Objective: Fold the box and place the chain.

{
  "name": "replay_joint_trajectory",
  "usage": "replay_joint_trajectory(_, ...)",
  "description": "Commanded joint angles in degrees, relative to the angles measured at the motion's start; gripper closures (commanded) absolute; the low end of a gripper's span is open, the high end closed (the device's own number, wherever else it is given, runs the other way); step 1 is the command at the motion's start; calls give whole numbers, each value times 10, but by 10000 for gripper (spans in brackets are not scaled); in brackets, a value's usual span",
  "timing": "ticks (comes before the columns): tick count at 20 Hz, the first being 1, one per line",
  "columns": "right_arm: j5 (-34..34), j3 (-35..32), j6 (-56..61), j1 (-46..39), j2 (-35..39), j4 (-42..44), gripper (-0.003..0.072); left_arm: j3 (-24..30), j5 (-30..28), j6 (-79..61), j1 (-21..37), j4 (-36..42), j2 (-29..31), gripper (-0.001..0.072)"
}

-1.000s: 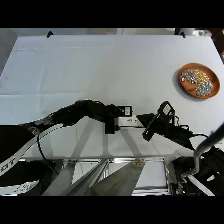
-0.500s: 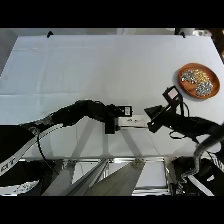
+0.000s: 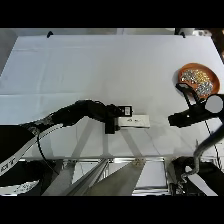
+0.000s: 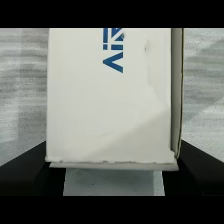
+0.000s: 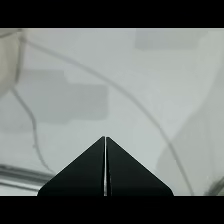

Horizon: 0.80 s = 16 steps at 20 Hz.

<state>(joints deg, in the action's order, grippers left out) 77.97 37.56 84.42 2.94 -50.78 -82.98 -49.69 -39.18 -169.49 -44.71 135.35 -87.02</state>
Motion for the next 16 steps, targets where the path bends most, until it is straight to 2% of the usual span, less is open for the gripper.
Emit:
replay_joint_trajectory(1, 61, 7, 11, -40, -39, 1, 674, 0, 9, 0, 0, 1, 0, 638)
replay_joint_trajectory(6, 17, 7, 11, -40, -39, 59, 674, 0, 9, 0, 1, -11, 2, 639)
replay_joint_trajectory(7, 3, 7, 11, -40, -39, 58, 674, 0, 25, 2, 1, -24, 4, 705)
replay_joint_trajectory(10, -26, 7, 11, -40, -39, 58, 674, 0, 76, 101, 24, -64, 44, 702)
replay_joint_trajectory(12, -52, 7, 11, -40, -39, 58, 674, 0, 72, 178, 66, -92, 91, 702)
replay_joint_trajectory(16, -93, 7, 11, -40, -39, 71, 674, 0, 40, 344, 197, -170, 175, 702)
